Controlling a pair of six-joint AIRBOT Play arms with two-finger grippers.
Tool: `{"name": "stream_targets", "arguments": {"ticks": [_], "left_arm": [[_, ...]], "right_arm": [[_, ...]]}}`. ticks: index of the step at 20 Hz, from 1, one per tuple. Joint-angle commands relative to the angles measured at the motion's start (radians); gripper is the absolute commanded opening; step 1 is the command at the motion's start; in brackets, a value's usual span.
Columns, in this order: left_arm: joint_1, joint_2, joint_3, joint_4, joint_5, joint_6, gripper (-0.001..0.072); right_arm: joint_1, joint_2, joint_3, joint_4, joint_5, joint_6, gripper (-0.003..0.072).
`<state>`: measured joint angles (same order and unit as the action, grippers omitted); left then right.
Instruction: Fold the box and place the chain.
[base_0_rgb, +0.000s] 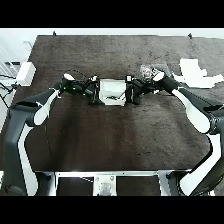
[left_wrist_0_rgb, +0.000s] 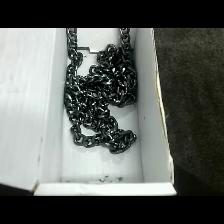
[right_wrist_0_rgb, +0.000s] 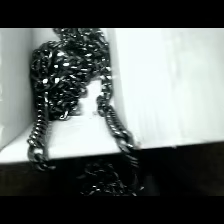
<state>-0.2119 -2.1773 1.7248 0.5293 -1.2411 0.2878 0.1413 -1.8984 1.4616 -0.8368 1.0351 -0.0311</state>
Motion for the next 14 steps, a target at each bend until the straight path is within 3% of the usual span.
{"name": "stream_targets", "arguments": {"ticks": [1,2,6,14], "left_arm": [[0.001,0.001,0.001,0.000,0.000,0.000,0.0459],[0.001,0.001,0.001,0.000,0.000,0.000,0.0459],[0.001,0.001,0.001,0.000,0.000,0.000,0.0459],[0.001,0.001,0.001,-0.006,0.000,0.000,0.0459]], "right_arm": [[0.000,-0.004,0.002,-0.055,0.007,0.066,0.0100],[-0.002,-0.001,0.002,-0.062,0.007,0.092,0.0007],[-0.016,0.043,0.003,-0.065,0.012,0.111,0.0007],[-0.028,0.254,0.003,-0.061,0.096,0.182,0.0006]]}}
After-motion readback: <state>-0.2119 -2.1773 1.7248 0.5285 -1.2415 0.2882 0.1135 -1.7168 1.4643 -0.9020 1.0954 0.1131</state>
